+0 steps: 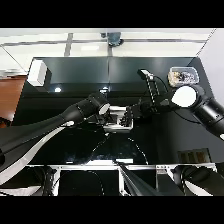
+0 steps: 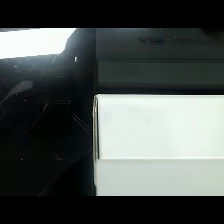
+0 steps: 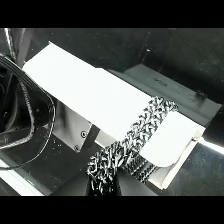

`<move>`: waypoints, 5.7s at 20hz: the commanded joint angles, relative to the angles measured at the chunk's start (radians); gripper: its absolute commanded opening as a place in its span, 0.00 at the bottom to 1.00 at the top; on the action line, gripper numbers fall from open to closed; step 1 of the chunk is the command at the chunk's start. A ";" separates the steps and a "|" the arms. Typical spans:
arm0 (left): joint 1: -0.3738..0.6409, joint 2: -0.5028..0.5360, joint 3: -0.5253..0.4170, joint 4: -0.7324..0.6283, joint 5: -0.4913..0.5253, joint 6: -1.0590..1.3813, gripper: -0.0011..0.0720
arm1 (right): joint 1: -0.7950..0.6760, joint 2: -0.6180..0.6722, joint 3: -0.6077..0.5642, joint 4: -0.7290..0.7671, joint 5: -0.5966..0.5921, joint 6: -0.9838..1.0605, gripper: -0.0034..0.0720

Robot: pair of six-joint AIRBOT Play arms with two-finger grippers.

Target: Fold the box and place the chain.

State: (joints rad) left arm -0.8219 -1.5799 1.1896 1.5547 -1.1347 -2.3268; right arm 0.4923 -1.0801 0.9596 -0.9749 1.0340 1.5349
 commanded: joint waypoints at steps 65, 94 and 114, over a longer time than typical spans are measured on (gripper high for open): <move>0.001 0.000 0.001 -0.002 0.018 -0.001 0.05 | -0.237 0.120 -0.218 -0.145 -0.022 -0.096 0.06; 0.706 0.435 -0.643 -1.103 0.108 2.344 1.00 | -0.237 0.119 -0.218 -0.153 -0.096 -0.064 0.06; 0.447 0.179 -0.461 -1.046 0.287 2.659 0.99 | -0.237 0.119 -0.218 -0.153 -0.115 -0.051 0.06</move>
State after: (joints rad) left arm -0.3641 -1.3827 0.7120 0.5278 -0.8787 0.3523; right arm 0.2562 -0.9611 0.7414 -1.1278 0.9276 1.4845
